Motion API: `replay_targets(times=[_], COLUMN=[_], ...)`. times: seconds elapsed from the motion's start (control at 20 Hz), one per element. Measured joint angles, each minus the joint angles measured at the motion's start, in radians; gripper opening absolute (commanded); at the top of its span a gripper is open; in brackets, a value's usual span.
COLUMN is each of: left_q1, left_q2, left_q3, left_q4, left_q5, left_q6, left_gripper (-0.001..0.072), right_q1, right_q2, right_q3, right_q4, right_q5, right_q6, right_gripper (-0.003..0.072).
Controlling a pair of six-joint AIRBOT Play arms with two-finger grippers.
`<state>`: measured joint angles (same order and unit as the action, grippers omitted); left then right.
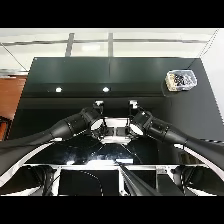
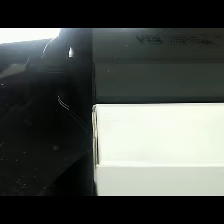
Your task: Fold the box and place the chain.
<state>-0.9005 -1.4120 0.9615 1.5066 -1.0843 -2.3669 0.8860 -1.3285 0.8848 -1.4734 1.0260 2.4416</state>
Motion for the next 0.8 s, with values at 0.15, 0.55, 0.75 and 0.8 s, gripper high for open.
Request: replay_targets(times=[0.15, 0.55, 0.75, 0.8], left_q1=[0.000, 0.000, 0.000, 0.000], left_q2=[0.000, 0.000, 0.000, 0.000], left_q3=[0.000, 0.000, 0.000, 0.000], left_q4=[0.001, -0.001, 0.000, 0.000], left_q5=[0.001, 0.000, 0.004, 0.003], left_q6=[0.005, 0.000, 0.005, 0.005], left_gripper=[0.0031, 0.0031, 0.0031, 0.0031], right_q1=[0.000, 0.000, 0.000, -0.001], right_q2=[0.000, -0.003, -0.004, -0.002], right_q3=[0.000, 0.001, 0.004, 0.008], right_q4=[0.002, 0.001, 0.006, 0.006], right_q5=[-0.007, -0.005, -0.007, -0.002], right_q6=[-0.006, -0.008, -0.017, -0.024], right_gripper=[0.0247, 0.0011, 0.0437, 0.0437])
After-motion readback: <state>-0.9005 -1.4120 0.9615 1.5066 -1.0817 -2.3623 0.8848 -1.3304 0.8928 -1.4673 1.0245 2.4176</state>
